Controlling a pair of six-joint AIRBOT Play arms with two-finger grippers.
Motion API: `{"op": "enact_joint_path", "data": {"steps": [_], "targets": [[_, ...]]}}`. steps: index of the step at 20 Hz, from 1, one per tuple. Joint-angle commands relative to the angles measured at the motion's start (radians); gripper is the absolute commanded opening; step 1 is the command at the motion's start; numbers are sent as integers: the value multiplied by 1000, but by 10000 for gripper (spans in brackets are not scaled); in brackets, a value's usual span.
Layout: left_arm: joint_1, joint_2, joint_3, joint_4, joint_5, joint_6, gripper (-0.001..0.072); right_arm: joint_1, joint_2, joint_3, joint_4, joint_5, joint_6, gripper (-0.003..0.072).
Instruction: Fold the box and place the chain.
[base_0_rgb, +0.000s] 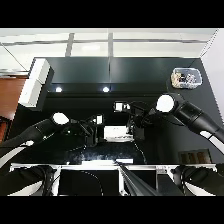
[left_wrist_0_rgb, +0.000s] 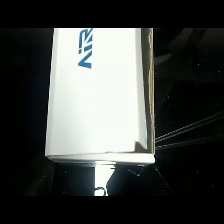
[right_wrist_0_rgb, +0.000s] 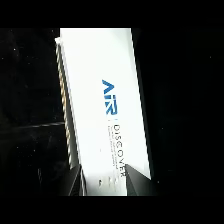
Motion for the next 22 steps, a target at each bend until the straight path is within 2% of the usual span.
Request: {"op": "enact_joint_path", "data": {"steps": [1,22], "targets": [[0,-1,0,0,0,0,463,1,-1,0,0,8,0,301],[0,-1,0,0,0,0,464,15,-25,-23,0,-8,3,303]]}}
